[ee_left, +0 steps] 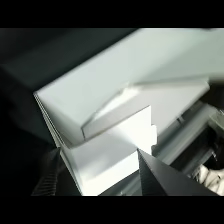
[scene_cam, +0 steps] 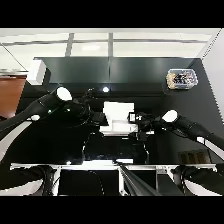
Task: Fold the box and place the chain.
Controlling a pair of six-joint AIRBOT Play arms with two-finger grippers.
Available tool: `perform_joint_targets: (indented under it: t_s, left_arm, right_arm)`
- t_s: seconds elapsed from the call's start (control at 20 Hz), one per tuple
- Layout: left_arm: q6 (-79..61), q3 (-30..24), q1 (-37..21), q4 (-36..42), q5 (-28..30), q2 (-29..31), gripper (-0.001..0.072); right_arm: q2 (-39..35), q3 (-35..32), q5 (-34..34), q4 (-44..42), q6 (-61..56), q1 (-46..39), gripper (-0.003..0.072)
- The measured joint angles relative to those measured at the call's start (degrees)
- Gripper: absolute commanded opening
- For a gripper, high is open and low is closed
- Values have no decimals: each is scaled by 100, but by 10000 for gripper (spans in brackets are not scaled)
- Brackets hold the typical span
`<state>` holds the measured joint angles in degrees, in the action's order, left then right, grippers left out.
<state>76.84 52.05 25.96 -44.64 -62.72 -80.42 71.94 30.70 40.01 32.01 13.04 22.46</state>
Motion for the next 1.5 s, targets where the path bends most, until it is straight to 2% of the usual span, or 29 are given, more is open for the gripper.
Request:
perform_joint_targets:
  t_s: [0.15, 0.25, 0.55, 1.05, 1.25, 1.35, 1.5]
  left_arm:
    - [581, 188, 291, -398, 240, 0, 538]
    - [1001, 302, 402, -734, 326, -2, 481]
    - [1867, 468, 599, -1401, 387, -2, 482]
    - [3189, 651, 1357, -2800, 516, -61, 482]
    - [3377, 664, 1545, -3053, 404, -188, 481]
    - [3530, 667, 1615, -3180, 317, -262, 443]
    - [3877, 774, 1722, -3488, 81, -407, 443]
  right_arm:
    - [0, 0, 0, 2, 0, 0, 84]
    - [0, 0, 0, 2, 0, 0, 84]
    - [0, 0, 0, 0, 0, 0, 84]
    - [0, 0, 0, 0, 0, 0, 84]
    - [0, 0, 0, 0, 2, 0, 84]
    - [0, 0, 0, 0, 2, 0, 84]
    - [0, 0, 0, 0, 2, 0, 84]
